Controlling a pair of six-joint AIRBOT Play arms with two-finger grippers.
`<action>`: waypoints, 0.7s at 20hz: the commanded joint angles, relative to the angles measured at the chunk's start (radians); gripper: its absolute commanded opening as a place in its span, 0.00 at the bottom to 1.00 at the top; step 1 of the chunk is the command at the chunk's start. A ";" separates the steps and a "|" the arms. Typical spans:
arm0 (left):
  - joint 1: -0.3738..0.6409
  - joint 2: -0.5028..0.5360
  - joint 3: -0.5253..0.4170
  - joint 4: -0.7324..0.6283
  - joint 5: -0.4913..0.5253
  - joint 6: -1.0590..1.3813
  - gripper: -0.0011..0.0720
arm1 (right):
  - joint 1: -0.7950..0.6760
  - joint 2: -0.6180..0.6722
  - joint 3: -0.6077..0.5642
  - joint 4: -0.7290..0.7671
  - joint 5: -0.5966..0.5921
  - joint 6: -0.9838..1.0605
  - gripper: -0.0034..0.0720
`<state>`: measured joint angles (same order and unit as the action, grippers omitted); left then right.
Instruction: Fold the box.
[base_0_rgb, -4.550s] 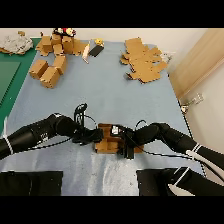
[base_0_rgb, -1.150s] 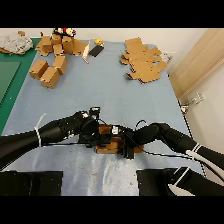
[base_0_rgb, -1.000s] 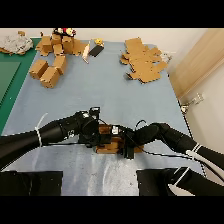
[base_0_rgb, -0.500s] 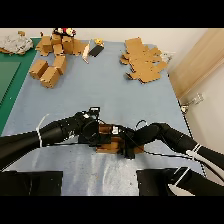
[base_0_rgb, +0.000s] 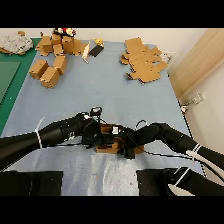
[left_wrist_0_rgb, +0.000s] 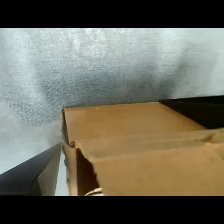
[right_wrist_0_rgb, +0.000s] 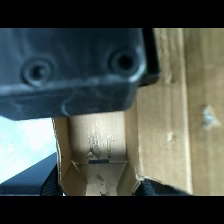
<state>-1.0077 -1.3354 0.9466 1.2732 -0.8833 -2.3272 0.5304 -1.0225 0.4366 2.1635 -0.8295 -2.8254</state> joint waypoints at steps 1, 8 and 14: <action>0.000 0.019 0.000 -0.002 -0.007 -0.004 0.85 | 0.001 0.000 0.001 0.001 0.001 0.000 0.64; 0.018 0.072 0.000 0.017 -0.047 -0.004 0.85 | 0.001 0.000 0.001 0.001 0.001 0.000 0.64; 0.032 0.084 0.000 0.024 -0.078 -0.003 0.82 | 0.001 0.000 0.001 0.001 0.001 0.000 0.64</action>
